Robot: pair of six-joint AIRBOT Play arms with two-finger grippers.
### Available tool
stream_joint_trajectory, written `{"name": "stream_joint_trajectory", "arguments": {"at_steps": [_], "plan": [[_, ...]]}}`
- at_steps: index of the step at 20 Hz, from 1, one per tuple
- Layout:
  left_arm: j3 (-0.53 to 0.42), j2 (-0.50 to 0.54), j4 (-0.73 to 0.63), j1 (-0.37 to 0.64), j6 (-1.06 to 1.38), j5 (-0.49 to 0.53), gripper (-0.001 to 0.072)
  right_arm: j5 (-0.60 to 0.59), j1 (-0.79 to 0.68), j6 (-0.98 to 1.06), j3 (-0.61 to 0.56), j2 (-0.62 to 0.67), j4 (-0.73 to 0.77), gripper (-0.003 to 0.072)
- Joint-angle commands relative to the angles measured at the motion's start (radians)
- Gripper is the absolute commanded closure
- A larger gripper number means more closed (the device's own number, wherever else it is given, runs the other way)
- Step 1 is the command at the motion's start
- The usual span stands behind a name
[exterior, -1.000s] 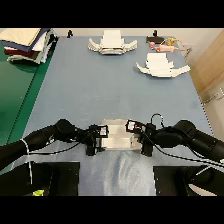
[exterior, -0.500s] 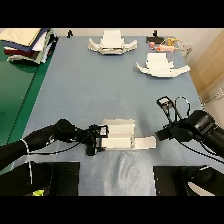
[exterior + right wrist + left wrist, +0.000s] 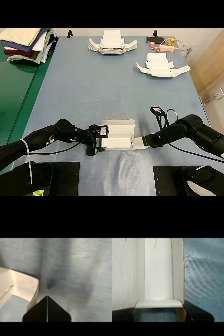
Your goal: Fold the box.
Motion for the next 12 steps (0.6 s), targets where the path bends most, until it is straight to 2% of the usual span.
{"name": "stream_joint_trajectory", "arguments": {"at_steps": [1,4,5,7,8,11,12], "plan": [[0.000,0.000,0.000,0.000,0.000,0.000,0.0514,0.000,-0.002,-0.062,0.039,-0.008,0.104,0.0683],[0.000,0.000,0.000,0.000,0.000,0.000,0.0514,-0.042,-0.002,-0.083,0.099,0.004,0.119,0.0682],[0.000,0.000,0.000,0.000,0.000,0.000,0.0514,-0.057,-0.002,-0.083,0.114,0.008,0.119,0.0638],[0.000,0.000,0.000,0.000,0.000,0.000,0.0514,-0.074,-0.002,-0.082,0.134,0.011,0.127,0.0410],[0.000,0.000,0.000,0.000,0.000,0.000,0.0514,-0.074,-0.002,-0.082,0.136,0.011,0.134,0.0338],[0.000,0.000,0.000,0.000,0.000,0.000,0.0514,-0.067,-0.002,-0.083,0.136,0.011,0.169,0.0309],[0.000,0.000,0.000,0.000,0.000,0.000,0.0514,-0.062,-0.002,-0.085,0.136,0.011,0.185,0.0219]]}}
